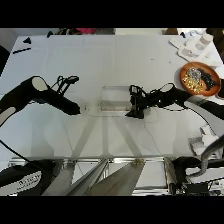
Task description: Fold the box and place the chain.
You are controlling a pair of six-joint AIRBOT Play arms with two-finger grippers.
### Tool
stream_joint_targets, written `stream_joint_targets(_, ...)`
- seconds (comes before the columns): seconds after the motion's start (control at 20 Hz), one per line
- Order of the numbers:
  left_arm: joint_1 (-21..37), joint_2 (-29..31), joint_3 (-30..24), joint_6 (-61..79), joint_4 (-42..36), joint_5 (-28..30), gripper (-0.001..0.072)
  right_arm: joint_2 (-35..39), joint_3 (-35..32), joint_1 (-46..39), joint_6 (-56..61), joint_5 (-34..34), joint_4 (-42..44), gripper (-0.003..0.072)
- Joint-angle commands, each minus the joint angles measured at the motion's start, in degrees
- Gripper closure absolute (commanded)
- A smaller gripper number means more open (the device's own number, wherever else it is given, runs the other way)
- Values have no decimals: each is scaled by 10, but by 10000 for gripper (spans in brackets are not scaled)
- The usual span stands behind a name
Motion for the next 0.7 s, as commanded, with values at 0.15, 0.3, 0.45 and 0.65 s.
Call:
stream_joint_targets(0.15,-32,-27,-7,-51,-55,82,699,0,0,0,0,0,0,132)
stream_joint_targets(0.3,-35,-40,-7,-71,-78,98,698,0,0,0,0,0,0,132)
stream_joint_targets(0.45,-42,-53,-7,-71,-79,109,699,0,0,0,0,0,0,132)
stream_joint_targets(0.65,-46,-56,-7,-66,-112,108,700,0,0,0,0,0,0,132)
